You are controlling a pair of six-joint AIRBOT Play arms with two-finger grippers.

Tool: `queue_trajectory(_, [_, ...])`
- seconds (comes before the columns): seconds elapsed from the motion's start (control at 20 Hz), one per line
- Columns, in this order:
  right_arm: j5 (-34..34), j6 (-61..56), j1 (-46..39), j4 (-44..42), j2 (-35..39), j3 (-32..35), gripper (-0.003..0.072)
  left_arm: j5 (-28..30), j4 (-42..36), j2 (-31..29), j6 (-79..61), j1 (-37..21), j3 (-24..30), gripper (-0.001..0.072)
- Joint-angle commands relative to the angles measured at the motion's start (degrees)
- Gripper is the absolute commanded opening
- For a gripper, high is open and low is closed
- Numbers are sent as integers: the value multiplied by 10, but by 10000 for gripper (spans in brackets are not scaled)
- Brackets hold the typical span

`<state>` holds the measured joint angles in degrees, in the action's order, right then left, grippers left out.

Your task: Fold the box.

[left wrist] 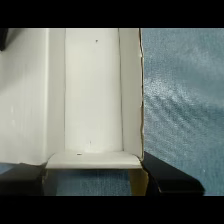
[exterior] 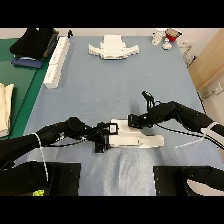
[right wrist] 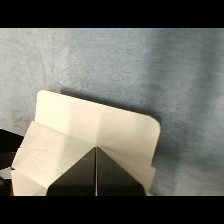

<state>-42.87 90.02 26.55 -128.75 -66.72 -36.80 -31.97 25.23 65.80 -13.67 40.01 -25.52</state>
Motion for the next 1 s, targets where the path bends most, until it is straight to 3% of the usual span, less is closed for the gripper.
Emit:
queue_trajectory(0.0, [-5,0,0,-1,-3,0,4,0,0,0,0,0,0,507])
queue_trajectory(0.3, [-57,76,-1,37,59,-41,4,0,0,0,0,0,0,507])
queue_trajectory(0.55, [-188,137,0,122,191,-44,3,0,0,0,0,0,0,507])
queue_trajectory(0.7, [-281,262,0,118,268,6,4,0,0,0,0,0,0,507])
queue_trajectory(0.75, [-306,295,0,120,288,31,39,0,0,0,0,0,0,507])
queue_trajectory(0.85, [-318,335,0,148,317,82,434,0,0,0,0,0,0,507])
queue_trajectory(0.95, [-305,361,0,190,326,108,513,0,0,0,0,0,0,507])
